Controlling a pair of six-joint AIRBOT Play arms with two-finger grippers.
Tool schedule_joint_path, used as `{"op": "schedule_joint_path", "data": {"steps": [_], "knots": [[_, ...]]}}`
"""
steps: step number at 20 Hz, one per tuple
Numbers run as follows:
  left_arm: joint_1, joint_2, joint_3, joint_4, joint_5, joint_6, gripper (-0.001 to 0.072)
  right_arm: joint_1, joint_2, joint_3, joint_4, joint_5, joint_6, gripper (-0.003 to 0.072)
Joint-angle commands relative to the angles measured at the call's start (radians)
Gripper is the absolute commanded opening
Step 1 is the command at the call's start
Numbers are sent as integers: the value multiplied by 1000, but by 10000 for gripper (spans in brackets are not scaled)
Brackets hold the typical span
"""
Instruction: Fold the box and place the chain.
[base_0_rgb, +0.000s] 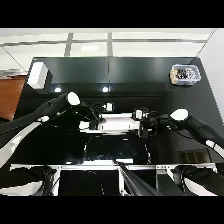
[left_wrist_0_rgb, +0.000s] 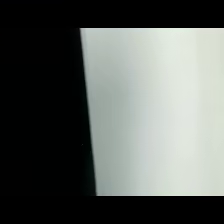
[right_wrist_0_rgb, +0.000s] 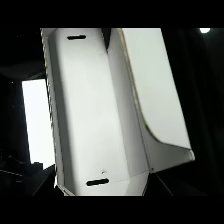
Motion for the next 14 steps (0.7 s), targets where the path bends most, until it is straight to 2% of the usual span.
{"op": "schedule_joint_path", "data": {"steps": [1, 4, 5, 10, 14], "knots": [[0, 0, 1, 0, -4, -1, 26, 1, -50, 0, 25, 16, -34, 659], [0, 0, 1, 0, -4, -1, 26, 1, -88, 1, 22, 20, -51, 659], [0, 0, 1, 0, -4, -1, 25, 2, -90, 8, 8, 21, -51, 626], [0, 0, 1, 0, -4, -1, 26, 3, -121, 37, -29, 22, -3, 627], [0, 0, 1, 0, -4, -1, 25, 39, -134, 51, -112, 12, 44, 628]]}}
